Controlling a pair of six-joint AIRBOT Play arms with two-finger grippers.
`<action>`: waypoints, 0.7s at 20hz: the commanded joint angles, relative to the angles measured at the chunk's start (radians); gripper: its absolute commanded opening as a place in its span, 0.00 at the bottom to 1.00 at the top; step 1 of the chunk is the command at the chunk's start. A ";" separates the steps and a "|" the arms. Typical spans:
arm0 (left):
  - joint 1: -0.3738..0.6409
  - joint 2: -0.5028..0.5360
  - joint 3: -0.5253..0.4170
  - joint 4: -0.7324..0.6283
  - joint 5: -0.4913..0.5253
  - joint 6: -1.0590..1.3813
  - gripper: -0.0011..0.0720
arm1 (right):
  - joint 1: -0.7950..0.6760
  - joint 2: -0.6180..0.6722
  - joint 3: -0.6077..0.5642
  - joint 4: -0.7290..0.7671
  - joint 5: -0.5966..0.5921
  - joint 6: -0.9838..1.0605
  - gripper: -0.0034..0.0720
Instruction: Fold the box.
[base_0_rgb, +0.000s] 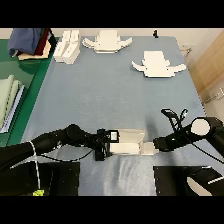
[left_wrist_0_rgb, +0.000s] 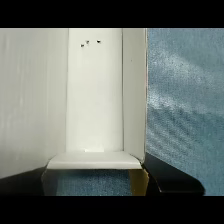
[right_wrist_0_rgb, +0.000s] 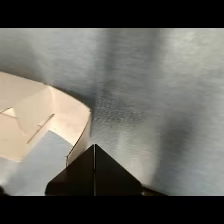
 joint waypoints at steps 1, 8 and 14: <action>0.000 0.000 0.001 0.000 0.000 0.000 0.67 | -0.003 -0.003 0.000 0.150 0.002 -0.070 0.04; 0.000 0.000 0.001 0.000 0.000 0.000 0.67 | -0.003 -0.003 0.045 0.272 -0.011 -0.150 0.35; 0.000 0.000 0.001 0.000 0.000 0.000 0.67 | -0.002 -0.005 0.055 0.269 -0.034 -0.145 0.54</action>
